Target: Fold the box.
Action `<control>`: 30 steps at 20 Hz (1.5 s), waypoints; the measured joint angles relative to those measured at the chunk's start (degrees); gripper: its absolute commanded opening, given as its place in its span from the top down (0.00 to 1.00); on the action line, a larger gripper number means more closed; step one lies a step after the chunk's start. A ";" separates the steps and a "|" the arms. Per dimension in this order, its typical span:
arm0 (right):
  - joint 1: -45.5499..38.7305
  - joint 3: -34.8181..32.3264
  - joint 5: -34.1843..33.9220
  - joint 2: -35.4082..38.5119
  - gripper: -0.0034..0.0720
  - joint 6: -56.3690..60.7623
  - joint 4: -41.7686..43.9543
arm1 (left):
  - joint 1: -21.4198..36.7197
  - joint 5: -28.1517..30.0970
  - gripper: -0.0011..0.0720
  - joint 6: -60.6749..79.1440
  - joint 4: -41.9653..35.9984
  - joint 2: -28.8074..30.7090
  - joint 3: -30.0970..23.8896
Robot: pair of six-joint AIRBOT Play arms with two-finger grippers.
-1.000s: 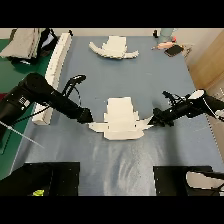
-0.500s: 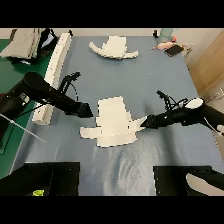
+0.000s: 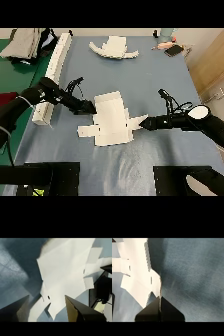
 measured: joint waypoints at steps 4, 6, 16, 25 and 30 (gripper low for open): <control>0.28 -0.15 -0.15 0.48 0.95 0.52 -0.46 | 0.11 0.85 0.04 3.82 -4.09 -8.70 5.14; 0.39 -0.17 0.11 0.55 0.95 1.57 -1.64 | 0.11 0.81 0.04 5.60 -5.92 -11.34 7.45; 0.42 -0.17 0.85 0.13 0.95 3.32 -5.07 | -2.64 -5.62 0.24 14.49 -11.85 -16.02 11.13; 0.42 -0.17 0.92 -0.33 0.95 3.41 -5.31 | -4.07 -9.99 0.59 17.38 -12.22 -16.52 11.23; 0.42 -0.17 0.92 -0.35 0.95 3.41 -5.33 | -4.20 -11.93 0.90 19.10 -12.02 -16.52 11.23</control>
